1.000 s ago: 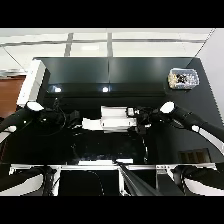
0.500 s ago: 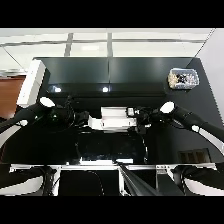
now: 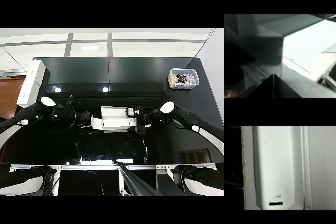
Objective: Fold the box and place the chain.
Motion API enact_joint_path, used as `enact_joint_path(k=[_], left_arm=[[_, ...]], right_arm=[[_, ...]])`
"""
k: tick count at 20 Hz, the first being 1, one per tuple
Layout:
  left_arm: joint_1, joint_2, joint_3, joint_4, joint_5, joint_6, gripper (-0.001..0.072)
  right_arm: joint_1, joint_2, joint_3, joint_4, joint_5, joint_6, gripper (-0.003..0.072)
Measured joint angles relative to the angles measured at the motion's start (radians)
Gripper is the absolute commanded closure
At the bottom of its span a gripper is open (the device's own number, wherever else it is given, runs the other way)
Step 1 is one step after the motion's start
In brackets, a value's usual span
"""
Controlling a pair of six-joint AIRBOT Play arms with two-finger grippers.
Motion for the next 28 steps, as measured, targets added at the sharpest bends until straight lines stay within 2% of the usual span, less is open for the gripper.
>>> enact_joint_path(k=[2,3,5,6,7,11,13,17,23,28], left_arm=[[0.0,0.0,0.008,-0.008,-0.004,0.011,0.0245],[0.0,0.0,0.014,-0.011,-0.008,0.015,0.0183],[0.0,0.0,0.032,-0.015,-0.013,0.023,0.0179],[0.0,0.0,0.043,-0.015,-0.018,0.026,0.0069],[-0.002,0.0,0.053,-0.016,-0.02,0.027,-0.0011],[-0.032,0.0,0.089,-0.019,-0.025,0.038,0.0001],[-0.057,0.0,0.105,-0.019,-0.029,0.045,0.0098],[-0.088,0.0,0.135,-0.019,-0.05,0.051,0.0227],[-0.151,0.0,0.172,0.021,-0.058,-0.033,0.0227],[-0.211,0.0,0.217,0.13,-0.027,-0.166,0.0227]], right_arm=[[0.0,0.0,0.0,0.0,0.0,0.0,0.0332],[0.0,0.0,0.0,0.0,0.0,0.0,0.0332],[0.0,0.0,0.0,0.0,0.0,0.0,0.0332],[0.0,0.0,0.0,0.0,0.0,0.0,0.0332],[0.0,0.0,0.0,0.0,0.0,0.0,0.0332],[0.0,0.0,0.0,0.0,0.0,0.0,0.0332],[0.0,0.0,0.0,0.0,0.0,0.0,0.0332],[0.0,0.0,0.0,0.0,0.0,0.0,0.0332],[0.0,0.0,0.0,0.0,0.0,0.0,0.0332],[0.0,0.0,0.0,0.0,0.0,0.0,0.0332]])
